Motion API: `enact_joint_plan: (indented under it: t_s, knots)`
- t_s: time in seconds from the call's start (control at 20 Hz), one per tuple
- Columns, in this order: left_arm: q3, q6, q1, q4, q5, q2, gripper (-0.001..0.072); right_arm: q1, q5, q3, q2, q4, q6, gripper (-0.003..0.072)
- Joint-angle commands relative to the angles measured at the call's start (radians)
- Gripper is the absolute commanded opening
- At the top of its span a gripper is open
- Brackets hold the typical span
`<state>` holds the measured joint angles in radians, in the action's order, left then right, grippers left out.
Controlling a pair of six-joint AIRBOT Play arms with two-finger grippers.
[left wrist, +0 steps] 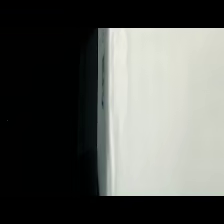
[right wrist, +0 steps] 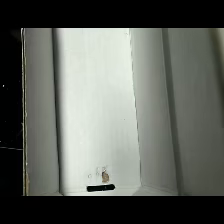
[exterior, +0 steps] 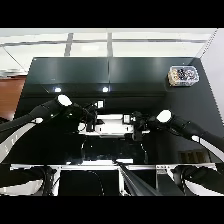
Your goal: Fold the box and place the chain.
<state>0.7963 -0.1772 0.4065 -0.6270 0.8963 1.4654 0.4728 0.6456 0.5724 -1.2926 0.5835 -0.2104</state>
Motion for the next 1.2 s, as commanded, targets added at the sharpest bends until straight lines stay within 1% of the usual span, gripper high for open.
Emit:
enact_joint_plan:
  t_s: [0.0,0.15,0.2,0.25,0.35,0.4,0.5,0.6,0.7,0.75,0.8,0.85,0.9,0.95,1.0,1.05,1.15]
  knots:
    - [0.000,0.000,0.001,0.003,-0.001,0.001,0.0031,0.005,-0.004,0.000,-0.002,0.016,0.005,0.0658]
    - [0.000,0.000,0.001,0.003,-0.001,0.001,0.0031,0.004,-0.002,0.000,-0.002,0.016,0.005,0.0658]
    - [0.000,0.000,0.001,0.003,-0.001,0.001,0.0031,0.004,-0.002,0.000,-0.002,0.016,0.004,0.0622]
    - [0.000,0.000,0.001,0.003,0.000,0.001,0.0031,0.004,-0.002,0.000,-0.002,0.016,0.004,0.0485]
    - [0.000,0.003,-0.001,0.003,0.008,0.000,0.0033,0.004,-0.002,0.000,-0.002,0.016,0.004,0.0483]
    - [0.004,0.014,-0.003,0.002,0.027,0.000,0.0046,0.004,-0.002,0.000,-0.002,0.016,0.004,0.0483]
    - [0.019,0.086,-0.009,-0.022,0.068,-0.016,0.0239,0.004,-0.002,0.000,-0.002,0.016,0.004,0.0483]
    - [0.024,0.157,-0.016,-0.119,0.098,-0.076,0.0353,0.004,-0.002,0.000,-0.002,0.016,0.004,0.0482]
    - [0.024,0.307,-0.030,-0.245,0.116,-0.166,0.0537,0.004,-0.002,0.000,-0.002,0.016,0.004,0.0481]
    - [0.024,0.404,-0.038,-0.306,0.121,-0.212,0.0607,0.004,-0.002,0.000,-0.002,0.016,0.004,0.0481]
    - [0.024,0.504,-0.047,-0.369,0.140,-0.258,0.0629,0.004,-0.002,0.000,-0.001,0.016,0.004,0.0429]
    - [0.024,0.586,-0.056,-0.412,0.176,-0.295,0.0629,0.004,-0.002,0.000,-0.002,0.016,0.004,0.0257]
    - [0.021,0.656,-0.065,-0.418,0.220,-0.317,0.0622,0.004,-0.002,0.000,-0.002,0.016,0.004,0.0171]
    - [0.013,0.732,-0.066,-0.400,0.258,-0.325,0.0559,0.004,-0.002,0.000,-0.002,0.016,0.004,0.0172]
    - [-0.001,0.791,-0.063,-0.352,0.285,-0.322,0.0292,0.004,-0.003,0.000,-0.002,0.016,0.004,0.0172]
    - [-0.027,0.782,-0.058,-0.252,0.295,-0.314,0.0039,0.004,-0.003,0.000,-0.002,0.016,0.004,0.0173]
    - [-0.083,0.705,-0.048,-0.010,0.248,-0.292,0.0031,0.004,-0.002,0.000,-0.001,0.017,0.005,0.0173]
